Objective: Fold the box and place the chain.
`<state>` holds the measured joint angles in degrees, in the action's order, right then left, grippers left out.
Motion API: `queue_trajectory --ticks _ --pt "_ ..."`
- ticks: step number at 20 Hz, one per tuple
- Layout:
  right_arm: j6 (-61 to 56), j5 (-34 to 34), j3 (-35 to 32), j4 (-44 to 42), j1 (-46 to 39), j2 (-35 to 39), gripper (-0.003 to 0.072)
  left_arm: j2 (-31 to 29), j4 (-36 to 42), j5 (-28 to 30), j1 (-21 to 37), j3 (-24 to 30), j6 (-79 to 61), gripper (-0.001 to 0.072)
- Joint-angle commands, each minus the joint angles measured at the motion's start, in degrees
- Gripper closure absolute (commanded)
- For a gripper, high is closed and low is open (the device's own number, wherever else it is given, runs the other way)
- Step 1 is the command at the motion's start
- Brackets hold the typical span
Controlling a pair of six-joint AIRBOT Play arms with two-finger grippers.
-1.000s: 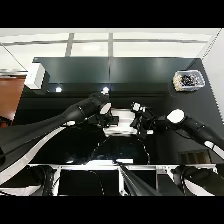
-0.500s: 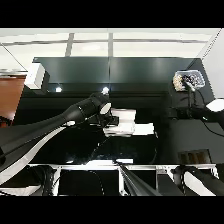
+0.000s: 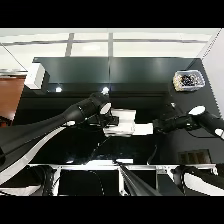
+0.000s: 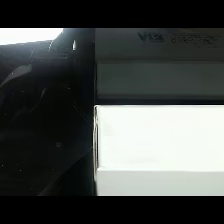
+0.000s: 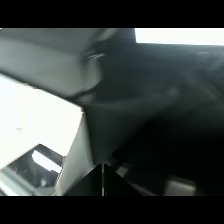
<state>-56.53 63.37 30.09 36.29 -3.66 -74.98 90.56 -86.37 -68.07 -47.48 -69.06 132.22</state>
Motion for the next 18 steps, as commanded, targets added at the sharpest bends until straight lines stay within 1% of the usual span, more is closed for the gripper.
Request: queue_trajectory --ticks 1,2,4,5,6,7,9,11,12,14,16,17,18 --pt "4.1 -0.5 0.6 -5.9 4.2 -2.4 0.0670 0.0 0.0 -0.1 0.1 0.0 0.0 0.0684" --pt "4.1 0.1 1.2 -5.8 4.1 -2.4 0.0670 0.0 0.0 -0.1 0.1 0.0 0.0 0.0684" --pt "5.2 3.6 3.7 -5.6 3.2 -2.4 0.0667 0.0 0.0 0.2 0.1 0.0 0.0 0.0684" --pt "5.4 6.3 5.2 -5.6 2.9 -2.4 0.0530 0.0 0.0 0.1 0.1 0.0 0.0 0.0684" --pt "5.4 8.4 6.2 -5.6 2.9 -2.4 0.0242 0.0 0.0 0.1 0.1 0.0 0.0 0.0684" --pt "5.4 9.6 6.6 -5.9 3.0 -2.4 0.0077 0.0 0.0 0.1 0.1 0.0 0.0 0.0684" --pt "5.4 10.9 7.0 -6.8 3.4 -2.4 0.0078 0.0 0.0 0.1 0.1 0.0 0.0 0.0684" --pt "5.2 11.2 7.0 -8.5 4.7 -2.4 0.0097 0.0 -0.2 0.5 0.1 0.0 0.0 0.0684" --pt "5.1 11.1 7.0 -8.9 5.8 -2.4 0.0223 0.0 -0.2 0.6 0.2 0.0 0.0 0.0684" --pt "5.2 11.1 7.0 -9.2 7.7 -2.4 0.0232 0.0 -0.2 0.5 0.1 0.0 0.0 0.0684" --pt "3.7 9.2 7.0 -9.1 9.0 -2.4 0.0291 0.0 -0.2 0.5 0.1 0.0 0.0 0.0684" --pt "1.9 7.7 7.1 -9.1 9.7 -2.3 0.0291 0.0 -0.2 0.5 0.1 0.0 0.0 0.0684" --pt "0.4 6.7 7.3 -8.8 10.6 -2.3 0.0326 0.0 -0.2 0.5 0.1 0.0 0.0 0.0684"
